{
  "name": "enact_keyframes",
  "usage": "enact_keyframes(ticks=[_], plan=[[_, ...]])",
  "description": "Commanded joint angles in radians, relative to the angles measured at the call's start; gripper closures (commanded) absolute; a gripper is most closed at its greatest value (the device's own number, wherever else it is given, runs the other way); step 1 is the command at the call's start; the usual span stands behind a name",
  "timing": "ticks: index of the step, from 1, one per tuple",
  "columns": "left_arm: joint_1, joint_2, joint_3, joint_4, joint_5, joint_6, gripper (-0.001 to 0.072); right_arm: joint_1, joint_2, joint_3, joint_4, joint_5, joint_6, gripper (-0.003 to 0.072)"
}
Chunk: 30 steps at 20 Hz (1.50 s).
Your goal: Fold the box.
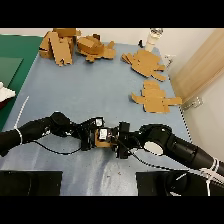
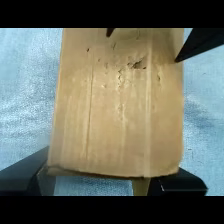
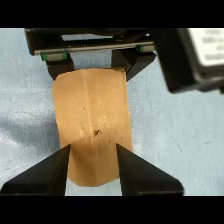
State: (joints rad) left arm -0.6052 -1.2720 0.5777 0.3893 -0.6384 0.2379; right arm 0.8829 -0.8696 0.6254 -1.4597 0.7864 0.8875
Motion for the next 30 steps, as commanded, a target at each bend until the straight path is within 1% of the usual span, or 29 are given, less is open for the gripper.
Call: enact_keyframes(ticks=[1,2,5,6,8,9,10,12,13,15,16,17,18,19,20,21,30], plan=[[0.0,0.0,0.001,0.0,0.0,0.0,0.0075,0.002,-0.023,0.002,-0.001,-0.001,-0.041,0.0212],[0.0,0.0,0.001,0.0,0.0,0.0,0.0075,0.002,-0.021,0.006,-0.002,0.0,-0.041,0.017],[0.0,0.0,0.001,0.0,0.0,0.0,0.0075,0.002,-0.022,0.011,-0.02,-0.003,-0.041,0.0171],[0.0,0.0,0.001,0.0,0.0,0.0,0.0075,0.002,-0.023,0.011,-0.038,-0.003,-0.041,0.0185],[0.0,0.0,0.001,0.0,0.0,0.0,0.0075,0.002,-0.022,0.011,-0.066,-0.001,-0.04,0.0328],[0.0,0.0,0.001,0.0,0.0,0.0,0.0075,0.002,-0.023,0.011,-0.066,-0.001,-0.04,0.0361],[0.0,0.0,0.001,0.0,0.0,0.0,0.0075,0.002,-0.022,0.011,-0.066,0.0,-0.04,0.0424],[0.0,0.0,0.001,0.0,0.0,0.0,0.0075,0.002,-0.022,0.019,-0.062,0.003,-0.038,0.0426],[0.0,0.0,0.001,0.0,0.0,0.0,0.0075,0.002,-0.022,0.026,-0.063,0.007,-0.032,0.0468],[0.0,0.0,0.001,0.0,0.0,0.0,0.0075,0.002,-0.022,0.041,-0.062,0.01,-0.031,0.0496],[0.0,0.0,0.001,0.0,0.0,0.0,0.0075,0.002,-0.022,0.048,-0.062,0.013,-0.031,0.0534],[0.0,0.0,0.001,0.0,0.0,0.0,0.0075,0.002,-0.022,0.056,-0.062,0.014,-0.031,0.0533],[0.0,0.0,0.001,0.0,0.0,0.0,0.0075,0.002,-0.022,0.061,-0.061,0.018,-0.031,0.053],[0.0,0.0,0.001,0.0,0.0,0.0,0.0075,0.002,-0.022,0.061,-0.057,0.022,-0.031,0.0443],[0.0,0.0,0.001,0.0,0.0,0.0,0.0075,0.002,-0.023,0.061,-0.045,0.029,-0.031,0.0271],[0.0,0.0,0.001,0.0,0.0,0.0,0.0075,0.002,-0.023,0.061,-0.031,0.037,-0.032,0.02],[0.0,0.0,0.001,0.0,0.003,0.0,0.0075,0.002,-0.056,0.061,-0.024,0.024,-0.032,0.0202]])
